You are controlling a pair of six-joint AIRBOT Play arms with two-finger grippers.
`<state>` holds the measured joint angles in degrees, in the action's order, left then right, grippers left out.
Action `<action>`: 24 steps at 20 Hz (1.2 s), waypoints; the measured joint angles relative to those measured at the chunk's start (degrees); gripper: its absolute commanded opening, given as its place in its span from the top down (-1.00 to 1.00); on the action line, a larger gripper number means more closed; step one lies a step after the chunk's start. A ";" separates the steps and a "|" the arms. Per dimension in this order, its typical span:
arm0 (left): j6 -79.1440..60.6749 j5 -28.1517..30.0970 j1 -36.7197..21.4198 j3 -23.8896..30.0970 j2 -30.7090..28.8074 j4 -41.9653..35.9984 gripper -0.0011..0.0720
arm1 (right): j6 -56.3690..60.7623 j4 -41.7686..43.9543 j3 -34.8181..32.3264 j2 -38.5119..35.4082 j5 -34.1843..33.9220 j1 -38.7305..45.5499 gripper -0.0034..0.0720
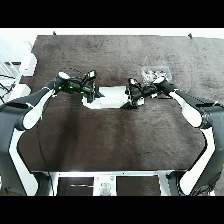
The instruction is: Fold the box and place the chain.
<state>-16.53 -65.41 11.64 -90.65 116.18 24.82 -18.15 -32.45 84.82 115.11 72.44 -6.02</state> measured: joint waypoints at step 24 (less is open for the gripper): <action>0.00 -0.02 0.02 0.00 0.00 0.02 0.92 | 0.07 0.00 0.04 0.00 -0.02 -0.33 -0.56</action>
